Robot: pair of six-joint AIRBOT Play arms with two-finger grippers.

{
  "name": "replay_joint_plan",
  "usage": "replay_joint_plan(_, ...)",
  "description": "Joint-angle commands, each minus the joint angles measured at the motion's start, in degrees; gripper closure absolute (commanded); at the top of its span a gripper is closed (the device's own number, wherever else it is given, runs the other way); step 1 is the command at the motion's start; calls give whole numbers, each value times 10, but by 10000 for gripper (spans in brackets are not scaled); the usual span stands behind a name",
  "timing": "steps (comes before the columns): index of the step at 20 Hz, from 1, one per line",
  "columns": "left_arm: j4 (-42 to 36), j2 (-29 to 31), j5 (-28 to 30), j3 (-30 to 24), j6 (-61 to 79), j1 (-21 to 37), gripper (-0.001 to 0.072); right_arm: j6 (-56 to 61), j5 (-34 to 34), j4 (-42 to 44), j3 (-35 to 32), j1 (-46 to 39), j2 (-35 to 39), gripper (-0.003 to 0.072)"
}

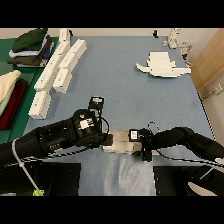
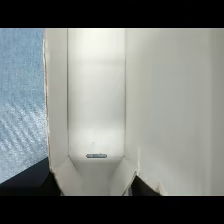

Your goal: Fold the box.

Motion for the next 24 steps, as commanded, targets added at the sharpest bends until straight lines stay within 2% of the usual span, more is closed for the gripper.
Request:
replay_joint_plan(1, 13, 19, 23, 2, 89, 0, 695, 0, 0, 0, 0, 0, 0, 163)
replay_joint_plan(2, 12, 19, 43, 2, 118, 0, 695, 0, 0, 0, 0, 0, 0, 164)
replay_joint_plan(4, 3, 21, 47, 1, 185, 3, 695, 0, 0, 0, 0, 0, 0, 164)
replay_joint_plan(6, -31, 52, 50, -16, 275, 41, 696, 0, 0, 0, 0, 0, 0, 163)
replay_joint_plan(8, -72, 103, 75, -59, 405, 103, 697, 0, 0, 0, 0, 0, 0, 164)
replay_joint_plan(9, -106, 131, 91, -83, 490, 140, 697, 0, 0, 0, 0, 0, 0, 164)
replay_joint_plan(12, -279, 214, 125, -173, 934, 285, 693, 0, 0, 0, 0, 0, 0, 164)
replay_joint_plan(13, -327, 230, 137, -203, 1051, 332, 628, 0, 0, 0, 0, 0, 0, 164)
replay_joint_plan(14, -371, 240, 163, -234, 1137, 377, 214, 0, 0, 0, 0, 0, 0, 163)
replay_joint_plan(15, -407, 241, 192, -260, 1181, 409, 10, 0, 0, 0, 0, 0, 0, 163)
replay_joint_plan(17, -468, 236, 238, -308, 1272, 448, 9, 0, 0, 0, 0, 0, 0, 164)
replay_joint_plan(20, -530, 207, 281, -350, 1435, 450, 10, 0, 0, 0, 0, 0, 0, 164)
replay_joint_plan(24, -611, 109, 310, -358, 1582, 449, 10, 0, 0, 0, 0, 0, 0, 164)
